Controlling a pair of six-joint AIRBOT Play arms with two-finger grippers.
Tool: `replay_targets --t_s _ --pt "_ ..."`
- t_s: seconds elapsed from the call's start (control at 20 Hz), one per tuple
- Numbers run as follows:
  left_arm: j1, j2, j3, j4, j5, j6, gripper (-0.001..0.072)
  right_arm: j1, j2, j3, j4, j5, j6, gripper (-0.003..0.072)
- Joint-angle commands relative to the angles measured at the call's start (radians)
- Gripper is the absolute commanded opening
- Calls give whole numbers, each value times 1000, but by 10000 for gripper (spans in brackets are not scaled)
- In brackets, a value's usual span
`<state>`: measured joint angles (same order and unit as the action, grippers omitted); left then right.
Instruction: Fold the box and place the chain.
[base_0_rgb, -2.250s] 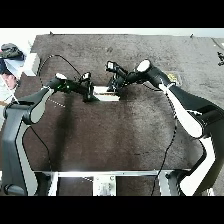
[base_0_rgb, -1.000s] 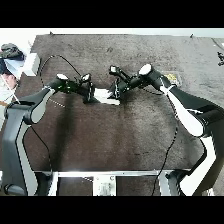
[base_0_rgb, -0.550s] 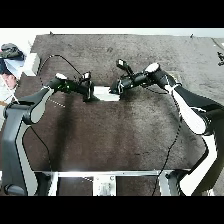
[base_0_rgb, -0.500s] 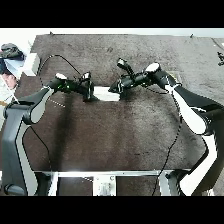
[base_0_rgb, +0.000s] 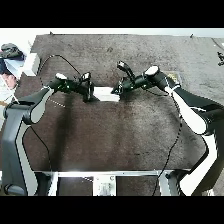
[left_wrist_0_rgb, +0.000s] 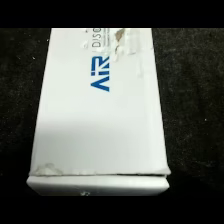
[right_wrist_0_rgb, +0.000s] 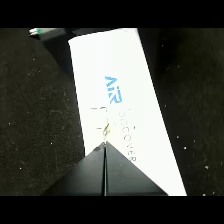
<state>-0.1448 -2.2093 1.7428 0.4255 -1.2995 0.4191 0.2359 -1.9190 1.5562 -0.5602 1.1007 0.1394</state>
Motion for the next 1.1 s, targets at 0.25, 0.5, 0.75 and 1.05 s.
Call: replay_targets --t_s 0.25,0.5,0.75,1.05 --pt "0 0 0 0 1 0 467 0 -1 -46 -72 -76 15 9" --pt "0 0 0 0 1 0 467 0 43 -45 -7 -85 14 9" --pt "0 0 0 0 1 0 466 0 212 -46 87 -89 27 7" --pt "0 0 0 0 0 0 467 -2 543 -256 85 -346 127 6"
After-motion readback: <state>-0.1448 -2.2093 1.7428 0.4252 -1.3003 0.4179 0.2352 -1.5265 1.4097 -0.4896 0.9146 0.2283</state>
